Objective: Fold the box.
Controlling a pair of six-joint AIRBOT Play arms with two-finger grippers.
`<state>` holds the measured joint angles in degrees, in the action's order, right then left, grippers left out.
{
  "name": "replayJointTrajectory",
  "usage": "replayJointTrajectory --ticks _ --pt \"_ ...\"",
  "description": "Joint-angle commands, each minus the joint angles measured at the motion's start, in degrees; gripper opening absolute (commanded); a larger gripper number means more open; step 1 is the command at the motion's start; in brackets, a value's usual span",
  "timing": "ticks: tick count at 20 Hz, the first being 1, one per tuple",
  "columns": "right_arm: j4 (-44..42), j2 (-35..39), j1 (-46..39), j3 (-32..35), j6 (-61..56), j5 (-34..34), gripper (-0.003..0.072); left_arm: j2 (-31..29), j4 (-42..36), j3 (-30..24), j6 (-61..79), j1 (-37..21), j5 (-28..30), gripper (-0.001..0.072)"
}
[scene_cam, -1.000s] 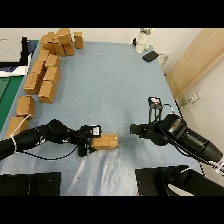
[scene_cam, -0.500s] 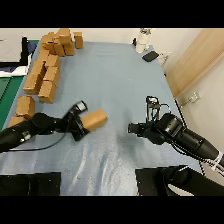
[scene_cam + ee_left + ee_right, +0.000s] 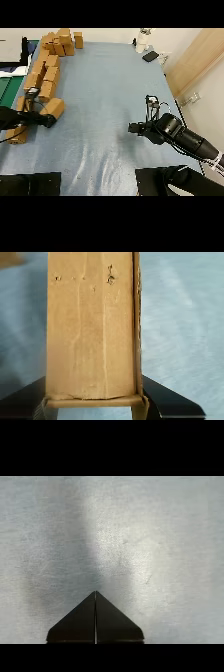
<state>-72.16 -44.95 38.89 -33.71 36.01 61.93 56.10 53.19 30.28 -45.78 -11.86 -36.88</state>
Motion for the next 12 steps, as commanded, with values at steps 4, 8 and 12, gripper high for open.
replayJointTrajectory --ticks 4,8,12 --pt "0.37 0.02 0.00 -0.07 1.57 -0.07 0.0004 -0.20 2.56 0.02 -8.28 -9.05 -3.02 0.0442" --pt "0.35 0.02 0.02 -0.07 1.62 -0.66 0.0003 0.02 2.38 0.02 -8.31 -9.05 1.29 0.0441" --pt "-0.28 0.02 0.02 -0.07 2.21 -0.68 0.0004 0.81 1.84 0.02 -9.86 -9.05 6.10 0.0442"
